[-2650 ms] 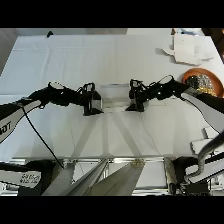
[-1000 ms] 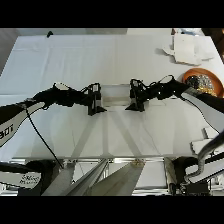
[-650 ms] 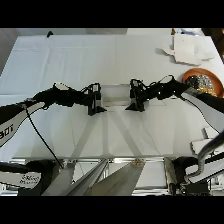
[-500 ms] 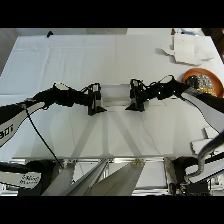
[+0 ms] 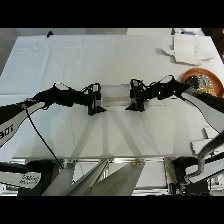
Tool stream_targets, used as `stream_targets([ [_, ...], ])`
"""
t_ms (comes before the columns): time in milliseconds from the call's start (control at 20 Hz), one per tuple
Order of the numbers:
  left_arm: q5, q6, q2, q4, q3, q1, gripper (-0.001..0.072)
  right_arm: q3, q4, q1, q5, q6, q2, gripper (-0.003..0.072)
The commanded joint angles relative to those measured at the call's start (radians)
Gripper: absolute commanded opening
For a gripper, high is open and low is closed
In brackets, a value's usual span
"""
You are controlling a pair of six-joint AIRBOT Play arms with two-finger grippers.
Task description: Fold the box and place the chain.
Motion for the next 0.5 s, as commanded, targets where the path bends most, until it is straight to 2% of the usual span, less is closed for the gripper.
stream_targets([
  [0,0.000,0.000,0.000,0.000,0.001,0.000,0.0156,0.000,0.000,0.001,0.002,-0.001,0.000,0.0519],
  [150,0.000,0.000,0.000,0.000,0.001,0.000,0.0156,0.000,-0.003,0.001,-0.008,0.000,0.000,0.0538],
  [200,0.001,0.000,0.000,0.000,0.001,0.000,0.0156,0.000,-0.003,0.001,-0.007,0.000,0.000,0.0579],
  [250,0.000,0.000,0.000,0.000,0.001,0.000,0.0156,0.000,-0.003,0.001,-0.008,0.000,0.000,0.0716],
  [450,0.000,0.000,0.000,0.000,0.001,0.000,0.0156,0.000,-0.002,0.001,-0.007,0.000,0.000,0.0706],
])
